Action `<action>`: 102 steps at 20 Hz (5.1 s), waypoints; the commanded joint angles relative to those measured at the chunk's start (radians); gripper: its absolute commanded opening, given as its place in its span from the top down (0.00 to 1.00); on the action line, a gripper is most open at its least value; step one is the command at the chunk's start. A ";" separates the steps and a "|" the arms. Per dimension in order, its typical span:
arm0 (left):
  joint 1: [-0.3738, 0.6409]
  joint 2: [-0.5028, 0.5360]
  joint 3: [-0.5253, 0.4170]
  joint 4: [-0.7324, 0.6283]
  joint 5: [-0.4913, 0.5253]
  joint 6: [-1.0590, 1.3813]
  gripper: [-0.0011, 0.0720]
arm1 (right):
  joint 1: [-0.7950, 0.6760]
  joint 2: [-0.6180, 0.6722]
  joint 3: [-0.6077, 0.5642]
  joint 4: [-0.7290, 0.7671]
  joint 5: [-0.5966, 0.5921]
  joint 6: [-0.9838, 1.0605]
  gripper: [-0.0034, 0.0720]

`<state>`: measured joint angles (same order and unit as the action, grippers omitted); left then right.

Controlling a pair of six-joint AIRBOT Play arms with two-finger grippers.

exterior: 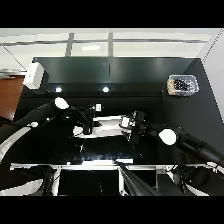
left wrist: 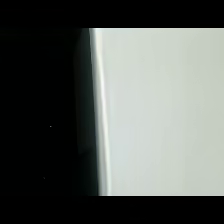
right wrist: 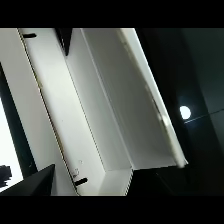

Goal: Fold the box and place the chain.

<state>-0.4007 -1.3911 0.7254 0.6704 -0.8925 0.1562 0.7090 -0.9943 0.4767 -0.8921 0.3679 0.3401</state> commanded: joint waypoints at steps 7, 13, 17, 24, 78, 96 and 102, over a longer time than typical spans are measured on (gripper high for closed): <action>0.000 0.001 0.001 -0.001 -0.001 0.000 0.95 | -0.080 -0.002 0.001 0.073 0.080 -0.078 0.03; 0.000 0.002 0.001 -0.001 -0.002 0.000 0.95 | -0.080 -0.022 0.001 0.237 0.076 -0.232 0.04; 0.000 0.003 0.001 0.002 -0.001 0.001 0.95 | -0.080 -0.068 0.002 0.364 0.096 -0.367 0.03; 0.000 0.025 0.000 0.029 0.072 0.000 0.95 | -0.179 -0.069 0.004 0.453 0.267 -0.439 0.03; -0.048 0.010 -0.002 0.029 0.069 -0.012 0.95 | -0.139 -0.228 0.029 0.443 0.260 -0.528 0.04; -0.045 0.011 -0.001 0.029 0.069 -0.081 0.89 | -0.139 -0.230 0.030 0.422 0.272 -0.522 0.20; -0.045 0.061 0.000 0.040 0.072 -0.081 0.56 | -0.139 -0.230 0.030 0.422 0.272 -0.522 0.20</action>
<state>-0.4473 -1.3548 0.7246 0.7040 -0.8207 0.0727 0.5694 -1.2240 0.5064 -0.4702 0.6415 -0.1837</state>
